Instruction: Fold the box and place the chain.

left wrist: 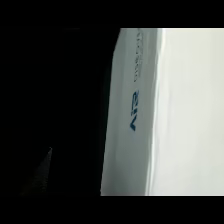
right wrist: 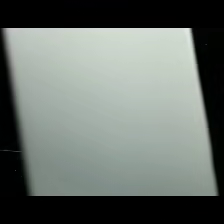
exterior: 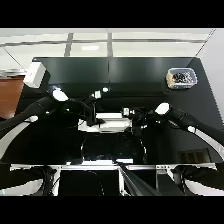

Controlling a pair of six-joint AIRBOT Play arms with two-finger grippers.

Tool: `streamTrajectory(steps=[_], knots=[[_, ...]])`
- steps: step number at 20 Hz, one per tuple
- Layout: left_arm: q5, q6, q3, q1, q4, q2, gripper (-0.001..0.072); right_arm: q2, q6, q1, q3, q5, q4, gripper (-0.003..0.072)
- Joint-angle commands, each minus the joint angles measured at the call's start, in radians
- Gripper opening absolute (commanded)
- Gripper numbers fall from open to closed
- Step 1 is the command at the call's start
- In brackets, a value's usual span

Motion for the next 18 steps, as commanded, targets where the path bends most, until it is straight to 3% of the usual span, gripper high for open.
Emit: streamTrajectory(steps=[1,4,5,6,7,8,9,10,15,16,17,18], knots=[[-0.049,-0.216,0.007,0.063,0.138,0.104,0.0717,0.0,0.0,0.0,-0.001,0.001,-0.001,0.0427],[-0.208,-0.499,0.007,0.173,0.346,0.218,0.0715,0.0,0.0,0.0,-0.001,-0.001,0.001,0.0427],[-0.291,-0.546,0.007,0.221,0.349,0.243,0.0709,0.0,0.0,0.0,-0.001,0.0,0.002,0.0427],[-0.37,-0.591,0.007,0.259,0.322,0.256,0.0656,0.0,0.0,0.0,-0.001,0.0,0.002,0.0427],[-0.452,-0.653,0.006,0.29,0.272,0.259,0.0454,0.0,0.0,0.0,-0.001,0.0,0.002,0.0428],[-0.525,-0.705,-0.001,0.301,0.208,0.256,0.0155,0.0,0.0,0.0,-0.001,-0.001,0.002,0.0427],[-0.596,-0.699,-0.019,0.301,0.122,0.252,0.0027,0.0,0.0,0.0,-0.001,-0.001,0.002,0.0427],[-0.624,-0.698,-0.052,0.289,0.035,0.25,0.0027,0.0,0.0,0.0,-0.001,-0.001,0.002,0.0427],[-0.385,-0.589,-0.24,0.095,-0.222,0.245,0.0026,0.0,0.0,0.0,-0.001,-0.001,0.002,0.0419],[-0.323,-0.567,-0.242,0.062,-0.25,0.24,0.0026,0.0,0.0,0.0,-0.001,0.002,0.002,0.0192],[-0.223,-0.567,-0.241,0.035,-0.266,0.24,0.0026,0.0,0.0,0.0,-0.001,0.002,0.002,0.0109],[-0.119,-0.568,-0.235,0.014,-0.266,0.24,0.0025,0.0,0.0,0.0,-0.001,0.002,0.002,0.0109]])
